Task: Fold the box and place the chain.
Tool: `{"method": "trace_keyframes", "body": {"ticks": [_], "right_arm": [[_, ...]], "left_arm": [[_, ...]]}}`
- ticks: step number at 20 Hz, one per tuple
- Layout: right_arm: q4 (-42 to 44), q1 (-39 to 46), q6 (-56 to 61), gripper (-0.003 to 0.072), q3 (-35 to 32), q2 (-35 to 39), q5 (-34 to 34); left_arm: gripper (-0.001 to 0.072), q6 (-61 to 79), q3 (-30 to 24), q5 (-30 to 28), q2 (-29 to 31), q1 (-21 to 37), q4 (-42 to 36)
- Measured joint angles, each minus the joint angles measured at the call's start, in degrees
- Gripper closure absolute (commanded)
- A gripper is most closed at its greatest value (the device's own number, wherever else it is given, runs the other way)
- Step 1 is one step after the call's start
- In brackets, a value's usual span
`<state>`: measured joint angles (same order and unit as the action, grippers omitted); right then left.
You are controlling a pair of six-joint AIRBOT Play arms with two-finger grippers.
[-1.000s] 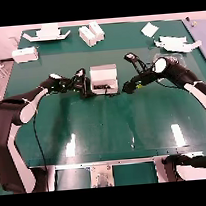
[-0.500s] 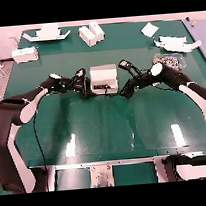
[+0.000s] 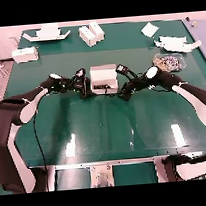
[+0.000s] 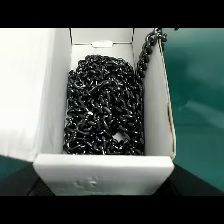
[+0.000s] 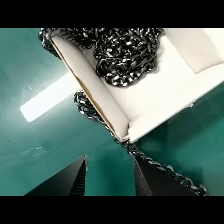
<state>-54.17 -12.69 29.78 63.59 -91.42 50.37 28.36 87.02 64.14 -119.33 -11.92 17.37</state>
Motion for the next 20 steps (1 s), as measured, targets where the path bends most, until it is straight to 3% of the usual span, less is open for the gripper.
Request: {"method": "trace_keyframes", "body": {"ticks": [1, 3, 4, 6, 9, 12, 13, 14, 15, 16, 20], "right_arm": [[0.0, 0.0, -0.1, 0.0417, 0.0, -0.3, 0.0], [0.2, 0.0, -0.3, 0.0450, 0.0, -1.0, -0.1], [0.3, 0.0, -0.4, 0.0522, 0.0, -1.3, -0.3], [0.8, 0.0, -0.4, 0.0546, 0.0, -2.0, -1.0], [0.8, 0.0, -0.4, 0.0668, 0.0, -2.6, -1.7], [0.5, 0.0, -0.5, 0.0664, 0.0, -2.8, -2.2], [0.4, 0.0, -0.4, 0.0579, 0.0, -2.9, -2.3], [0.5, 0.0, -0.5, 0.0444, 0.0, -2.9, -2.2], [0.5, 0.0, -0.5, 0.0399, 0.0, -2.8, -1.9], [0.4, 0.2, -0.6, 0.0491, 0.0, -2.5, -2.1], [-1.1, 0.5, -0.5, 0.0400, 0.3, -1.1, -2.0]], "left_arm": [[0.0184, 0.0, 0.0, 0.0, 0.0, 0.0, 0.0], [0.0184, 0.0, 0.0, 0.0, 0.0, 0.0, 0.0], [0.0184, 0.0, 0.0, 0.0, 0.0, 0.0, 0.0], [0.0184, 0.0, 0.0, 0.0, 0.0, 0.0, 0.0], [0.0184, 0.0, 0.0, 0.0, 0.0, 0.0, 0.0], [0.0184, 0.0, 0.0, 0.0, 0.0, 0.0, 0.0], [0.0184, 0.0, 0.0, 0.0, 0.0, 0.0, 0.0], [0.0184, 0.0, 0.0, 0.0, 0.0, 0.0, 0.0], [0.0184, 0.0, 0.0, 0.0, 0.0, 0.0, 0.0], [0.0184, 0.0, 0.0, 0.0, 0.0, 0.0, 0.0], [0.0184, 0.0, 0.0, 0.0, 0.0, 0.0, 0.0]]}}
